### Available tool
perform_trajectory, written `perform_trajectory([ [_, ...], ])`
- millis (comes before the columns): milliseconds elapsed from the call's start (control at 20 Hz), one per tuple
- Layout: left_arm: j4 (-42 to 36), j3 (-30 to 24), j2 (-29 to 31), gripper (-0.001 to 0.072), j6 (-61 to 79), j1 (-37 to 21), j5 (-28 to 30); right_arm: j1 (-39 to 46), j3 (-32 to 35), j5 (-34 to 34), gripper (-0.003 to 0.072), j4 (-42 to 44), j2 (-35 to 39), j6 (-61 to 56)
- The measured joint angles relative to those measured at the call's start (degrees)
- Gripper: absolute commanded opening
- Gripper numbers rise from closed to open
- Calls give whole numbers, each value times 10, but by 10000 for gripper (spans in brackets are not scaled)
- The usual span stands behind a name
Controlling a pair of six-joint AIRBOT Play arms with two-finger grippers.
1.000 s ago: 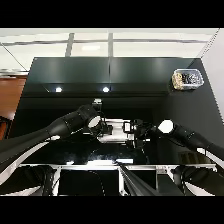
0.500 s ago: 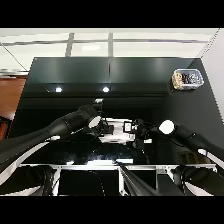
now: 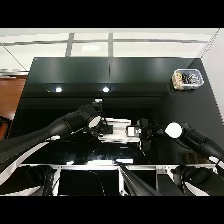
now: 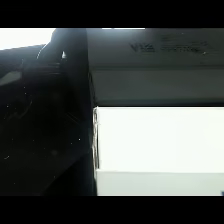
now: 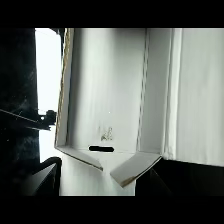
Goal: Fold the box and place the chain.
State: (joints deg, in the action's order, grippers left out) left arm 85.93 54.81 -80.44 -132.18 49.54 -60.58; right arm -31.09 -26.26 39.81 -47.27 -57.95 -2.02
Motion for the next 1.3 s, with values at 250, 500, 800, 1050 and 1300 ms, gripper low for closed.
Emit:
perform_trajectory([
  [250,2,0,0,26,0,0,0,0,0,7,180,17,-5,-4],
  [500,2,0,0,26,0,0,0,-1,0,0,181,99,-24,-6],
  [800,2,0,0,26,-2,0,0,-1,0,-19,181,154,-43,-6],
  [1050,1,0,0,26,-2,0,1,-1,0,-40,341,167,-57,-6],
  [1300,1,0,0,26,-2,0,1,-1,0,-48,312,170,-60,-6],
])
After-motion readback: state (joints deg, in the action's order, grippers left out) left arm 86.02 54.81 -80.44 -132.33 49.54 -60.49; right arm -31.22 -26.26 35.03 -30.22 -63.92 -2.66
